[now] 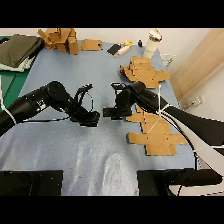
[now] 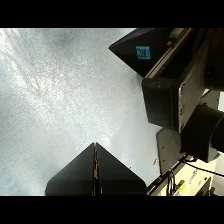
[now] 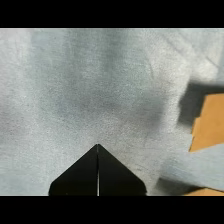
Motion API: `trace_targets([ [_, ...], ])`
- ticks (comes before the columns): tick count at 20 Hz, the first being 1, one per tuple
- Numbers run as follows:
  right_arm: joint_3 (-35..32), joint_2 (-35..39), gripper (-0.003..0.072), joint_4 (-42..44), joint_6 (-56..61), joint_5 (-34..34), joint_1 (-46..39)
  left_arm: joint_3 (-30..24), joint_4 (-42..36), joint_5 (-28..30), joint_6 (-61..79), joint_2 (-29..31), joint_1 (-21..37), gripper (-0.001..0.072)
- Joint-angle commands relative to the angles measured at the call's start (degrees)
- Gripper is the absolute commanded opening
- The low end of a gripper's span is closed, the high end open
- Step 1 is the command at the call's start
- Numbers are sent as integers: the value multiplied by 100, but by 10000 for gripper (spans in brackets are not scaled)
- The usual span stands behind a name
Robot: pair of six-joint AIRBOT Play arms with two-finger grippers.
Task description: Fold the box.
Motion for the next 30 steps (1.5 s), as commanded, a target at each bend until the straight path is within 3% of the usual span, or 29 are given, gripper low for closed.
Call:
trace_targets([
  [1,2,-15,4,2,2,11,2,-7,-9,13,-4,-11,2,12],
  [15,0,-22,4,-2,2,293,2,-4,0,22,0,-31,0,12],
  [20,55,-22,4,44,66,487,-15,-4,4,546,0,-31,0,12],
  [22,433,0,4,-660,-35,-203,-210,-4,17,575,0,-31,2,12],
  [25,1093,120,4,-2905,-153,-1980,-970,-7,55,597,24,-33,0,12],
  [26,1123,179,33,-3504,-243,-2343,-1333,-7,52,603,24,-33,0,12],
  [27,1115,203,197,-3816,-321,-2603,-1757,-7,52,632,24,-33,0,12],
  [28,1064,221,273,-3777,-531,-2697,-2286,-4,50,654,22,-33,0,13],
  [30,850,225,304,-3163,-909,-2682,-3355,-4,50,651,22,-31,2,14],
])
